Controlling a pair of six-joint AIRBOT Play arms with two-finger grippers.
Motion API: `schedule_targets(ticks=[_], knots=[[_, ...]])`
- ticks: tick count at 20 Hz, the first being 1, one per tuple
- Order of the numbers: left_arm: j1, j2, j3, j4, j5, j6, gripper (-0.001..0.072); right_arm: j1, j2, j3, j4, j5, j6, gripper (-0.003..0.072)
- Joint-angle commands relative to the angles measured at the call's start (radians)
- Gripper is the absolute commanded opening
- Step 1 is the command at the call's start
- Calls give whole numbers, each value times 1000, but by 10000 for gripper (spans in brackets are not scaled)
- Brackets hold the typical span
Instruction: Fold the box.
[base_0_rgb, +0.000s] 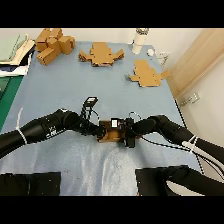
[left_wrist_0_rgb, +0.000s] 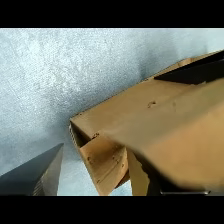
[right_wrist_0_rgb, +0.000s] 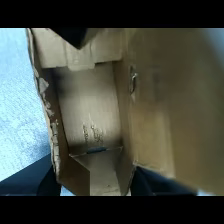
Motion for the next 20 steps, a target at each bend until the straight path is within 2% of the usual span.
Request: schedule_targets(ticks=[1, 3, 5, 9, 11, 13, 16, 20], knots=[[-11, -6, 9, 13, -18, -26, 576, 1, 0, 0, 0, 0, 0, 512], [-18, -15, 25, 21, -26, -40, 576, 1, 0, 0, 0, 0, 0, 512], [-18, -42, 66, 46, -83, -69, 576, 1, 0, 0, 0, 0, 0, 512], [-56, -92, 178, 240, -228, -305, 576, 1, 0, 0, 0, 0, 0, 512], [-103, -98, 214, 363, -262, -488, 576, 1, 0, 0, 0, 0, 0, 513], [-143, -101, 228, 407, -271, -586, 576, 1, 0, 0, 0, 0, 0, 513], [-193, -146, 258, 464, -338, -645, 576, 1, 0, 0, 0, 0, 0, 513], [-230, -233, 351, 548, -431, -732, 576, 1, 0, 0, 0, 0, 0, 512]])
